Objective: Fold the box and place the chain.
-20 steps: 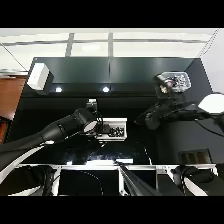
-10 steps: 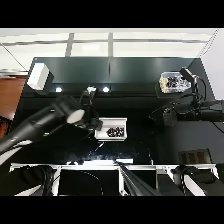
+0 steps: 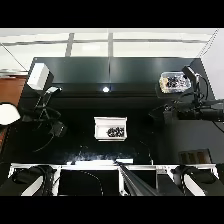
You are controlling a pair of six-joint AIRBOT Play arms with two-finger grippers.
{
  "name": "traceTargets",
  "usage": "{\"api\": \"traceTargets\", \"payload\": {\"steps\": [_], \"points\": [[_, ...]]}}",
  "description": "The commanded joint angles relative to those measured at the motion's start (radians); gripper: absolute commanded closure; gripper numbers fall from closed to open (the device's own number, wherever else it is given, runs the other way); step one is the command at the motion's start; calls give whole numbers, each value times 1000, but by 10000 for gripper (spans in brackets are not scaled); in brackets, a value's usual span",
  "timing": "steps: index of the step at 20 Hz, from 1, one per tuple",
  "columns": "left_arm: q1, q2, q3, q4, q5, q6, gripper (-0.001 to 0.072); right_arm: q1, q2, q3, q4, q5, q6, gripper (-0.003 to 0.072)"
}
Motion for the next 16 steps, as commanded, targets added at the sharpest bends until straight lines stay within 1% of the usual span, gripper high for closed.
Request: {"api": "traceTargets", "payload": {"steps": [1,2,3,6,8,11,12,16], "points": [[212,22,-201,-455,105,451,323,0,1,1,2,-32,0,222],[207,3,-235,-496,132,573,157,0,1,1,2,-31,1,222],[188,-18,-259,-496,164,706,-2,0,1,1,3,-29,4,222],[108,-75,-275,-492,254,1149,-3,0,1,1,5,-22,16,222],[46,-113,-275,-540,348,1269,-2,1,1,1,6,-11,21,222],[-34,-175,-275,-552,443,1479,-1,1,1,1,16,34,19,222],[-51,-202,-275,-567,467,1514,0,1,1,1,16,42,19,222],[-74,-320,-274,-659,454,1583,1,1,1,1,16,25,19,222]]}}
